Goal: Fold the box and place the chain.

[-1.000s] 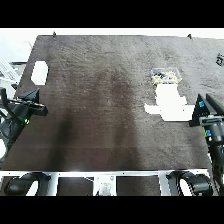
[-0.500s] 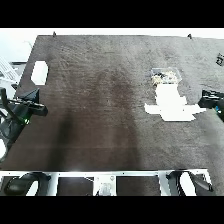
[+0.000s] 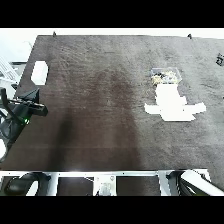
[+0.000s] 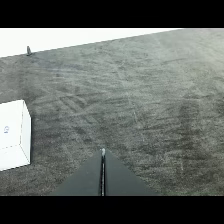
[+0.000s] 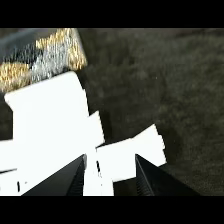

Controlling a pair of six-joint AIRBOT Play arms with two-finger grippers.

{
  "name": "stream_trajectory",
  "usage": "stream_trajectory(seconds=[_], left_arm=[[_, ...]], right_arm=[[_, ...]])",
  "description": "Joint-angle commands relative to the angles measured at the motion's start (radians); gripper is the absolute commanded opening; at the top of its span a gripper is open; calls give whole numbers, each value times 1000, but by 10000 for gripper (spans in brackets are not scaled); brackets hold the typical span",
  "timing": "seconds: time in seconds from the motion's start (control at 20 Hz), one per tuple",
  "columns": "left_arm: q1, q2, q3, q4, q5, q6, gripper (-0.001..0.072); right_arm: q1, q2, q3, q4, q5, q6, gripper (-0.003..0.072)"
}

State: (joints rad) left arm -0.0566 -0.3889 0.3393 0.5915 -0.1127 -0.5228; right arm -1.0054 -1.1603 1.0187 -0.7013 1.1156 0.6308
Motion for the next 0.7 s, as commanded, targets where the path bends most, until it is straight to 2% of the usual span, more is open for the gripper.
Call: stream_trajectory(seconds=[0.0, 0.15, 0.2, 0.25, 0.3, 0.45, 0.65], left_arm=[[0, 0, 1, 0, 0, 0, 19], [0, 0, 1, 0, 0, 0, 19], [0, 0, 1, 0, 0, 0, 19], [0, 0, 1, 0, 1, 0, 19], [0, 0, 1, 0, 0, 0, 19], [0, 0, 1, 0, 0, 0, 20], [0, 0, 1, 0, 0, 0, 19]], right_arm=[[-19, -299, 291, -61, 291, 36, 377], [5, -533, 561, -132, 452, 97, 377], [23, -597, 644, -162, 480, 107, 380], [39, -644, 707, -192, 484, 115, 436], [60, -684, 758, -217, 483, 117, 441], [127, -768, 847, -276, 483, 109, 479], [185, -853, 872, -360, 456, 87, 479]])
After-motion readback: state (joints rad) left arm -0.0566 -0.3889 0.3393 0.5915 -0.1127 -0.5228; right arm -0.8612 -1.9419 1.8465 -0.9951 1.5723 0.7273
